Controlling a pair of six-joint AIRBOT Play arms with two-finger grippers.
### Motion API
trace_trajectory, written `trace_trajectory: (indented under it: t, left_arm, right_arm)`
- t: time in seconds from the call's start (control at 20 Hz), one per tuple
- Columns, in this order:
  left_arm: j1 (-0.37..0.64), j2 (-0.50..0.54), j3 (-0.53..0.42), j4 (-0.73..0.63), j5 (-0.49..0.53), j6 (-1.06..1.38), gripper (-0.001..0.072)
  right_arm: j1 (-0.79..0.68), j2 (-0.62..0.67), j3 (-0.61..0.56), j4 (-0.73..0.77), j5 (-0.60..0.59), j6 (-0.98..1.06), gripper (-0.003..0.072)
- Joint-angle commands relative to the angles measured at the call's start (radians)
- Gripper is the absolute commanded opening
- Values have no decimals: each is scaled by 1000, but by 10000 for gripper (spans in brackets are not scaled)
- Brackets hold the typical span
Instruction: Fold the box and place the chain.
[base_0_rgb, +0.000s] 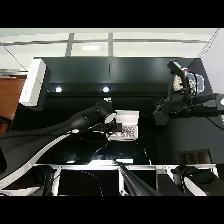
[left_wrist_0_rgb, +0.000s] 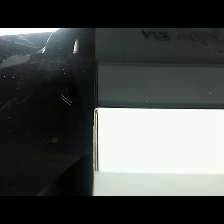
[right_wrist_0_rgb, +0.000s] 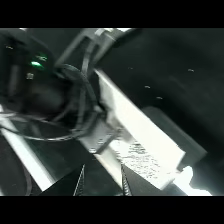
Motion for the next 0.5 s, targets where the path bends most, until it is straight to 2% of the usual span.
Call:
trace_trajectory:
  t: [0.0, 0.35, 0.4, 0.45]
  left_arm:
    - [1, 0, 1, 0, 6, 0, 31]
    - [1, -2, 1, 4, 6, 46, 32]
    - [1, -2, 5, 5, -3, 40, 59]
    - [1, -2, 13, 9, -15, 30, 234]
  right_arm:
    - [-53, 8, 27, -72, 12, 23, 288]
    - [-141, 12, 31, -72, 23, 18, 287]
    - [-141, 12, 31, -76, 29, 18, 287]
    - [-141, 12, 31, -90, 34, 18, 287]
